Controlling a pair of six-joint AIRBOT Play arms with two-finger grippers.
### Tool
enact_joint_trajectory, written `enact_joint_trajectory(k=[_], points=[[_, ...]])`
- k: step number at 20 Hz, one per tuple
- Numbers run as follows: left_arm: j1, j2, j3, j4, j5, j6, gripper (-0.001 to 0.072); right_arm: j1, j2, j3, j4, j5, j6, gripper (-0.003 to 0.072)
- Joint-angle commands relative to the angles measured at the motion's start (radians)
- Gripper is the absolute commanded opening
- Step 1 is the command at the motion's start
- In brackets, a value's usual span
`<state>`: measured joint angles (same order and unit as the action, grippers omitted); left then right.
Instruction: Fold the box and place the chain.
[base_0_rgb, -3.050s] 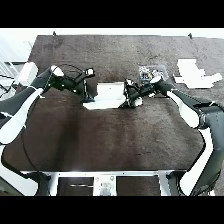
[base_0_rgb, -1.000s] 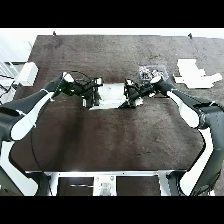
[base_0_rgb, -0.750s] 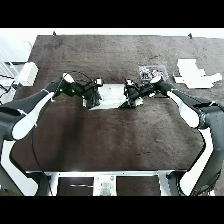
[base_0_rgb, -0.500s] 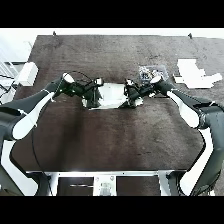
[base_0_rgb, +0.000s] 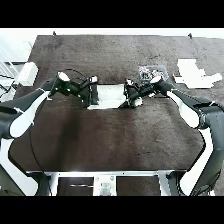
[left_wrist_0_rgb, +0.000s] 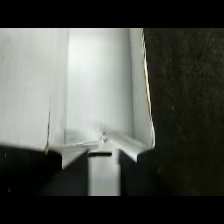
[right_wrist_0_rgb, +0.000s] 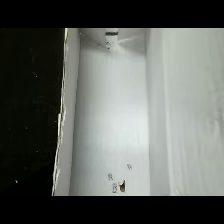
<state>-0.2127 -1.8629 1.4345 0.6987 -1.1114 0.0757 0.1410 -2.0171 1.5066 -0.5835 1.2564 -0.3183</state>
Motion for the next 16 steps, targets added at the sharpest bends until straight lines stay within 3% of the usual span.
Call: enact_joint_trajectory(k=[1, 5, 7, 11, 16], points=[[0.043, 0.003, 0.011, -0.001, -0.089, -0.023, 0.0019, 0.001, 0.000, 0.000, -0.001, 0.001, 0.000, 0.0506], [0.047, 0.016, 0.063, -0.017, -0.106, -0.143, 0.0014, 0.001, 0.000, 0.000, -0.001, 0.001, 0.000, 0.0507], [0.046, 0.075, 0.053, -0.019, -0.072, -0.208, 0.0012, 0.001, 0.000, 0.000, -0.001, 0.001, 0.000, 0.0507], [0.058, 0.269, -0.085, -0.019, 0.090, -0.369, 0.0012, 0.001, 0.000, 0.000, -0.001, 0.001, 0.000, 0.0507], [0.167, 0.440, -0.306, -0.036, 0.176, -0.792, 0.0012, 0.001, 0.000, 0.000, -0.001, 0.001, 0.000, 0.0507]])
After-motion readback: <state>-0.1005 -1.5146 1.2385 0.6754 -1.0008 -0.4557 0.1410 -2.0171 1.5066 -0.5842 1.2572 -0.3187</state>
